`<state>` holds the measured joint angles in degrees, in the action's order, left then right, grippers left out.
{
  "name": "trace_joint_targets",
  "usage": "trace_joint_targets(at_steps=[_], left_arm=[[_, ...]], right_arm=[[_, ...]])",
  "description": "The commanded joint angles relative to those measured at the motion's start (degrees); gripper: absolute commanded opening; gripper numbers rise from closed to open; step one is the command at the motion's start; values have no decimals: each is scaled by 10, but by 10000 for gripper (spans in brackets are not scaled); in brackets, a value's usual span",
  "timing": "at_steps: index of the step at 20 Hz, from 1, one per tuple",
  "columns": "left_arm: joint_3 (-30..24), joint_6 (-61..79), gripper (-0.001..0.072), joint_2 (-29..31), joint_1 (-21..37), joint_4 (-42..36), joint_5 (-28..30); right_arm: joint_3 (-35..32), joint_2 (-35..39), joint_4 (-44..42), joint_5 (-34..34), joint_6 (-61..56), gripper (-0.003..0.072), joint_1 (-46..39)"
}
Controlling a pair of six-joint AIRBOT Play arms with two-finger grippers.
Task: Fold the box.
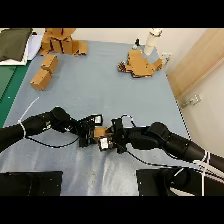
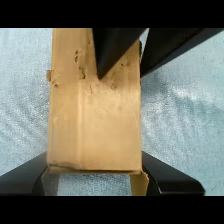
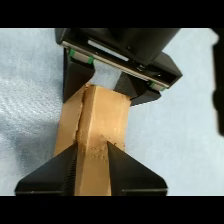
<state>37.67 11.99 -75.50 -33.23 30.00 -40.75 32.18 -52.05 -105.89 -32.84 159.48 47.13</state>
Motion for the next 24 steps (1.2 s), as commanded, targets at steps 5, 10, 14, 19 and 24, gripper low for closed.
trace_joint_targets(at_steps=[5,10,14,19,24], left_arm=[[0,0,455,0,0,0,1],[0,0,455,0,0,0,1],[0,0,455,0,0,0,1],[0,0,455,0,0,0,1],[0,0,455,0,0,0,1]], right_arm=[[0,18,1,-25,-10,281,5],[1,94,46,-48,-223,277,5],[-10,121,-85,-134,-681,2,3],[-143,120,-349,50,-748,1,4],[-162,113,-425,297,-787,0,33]])
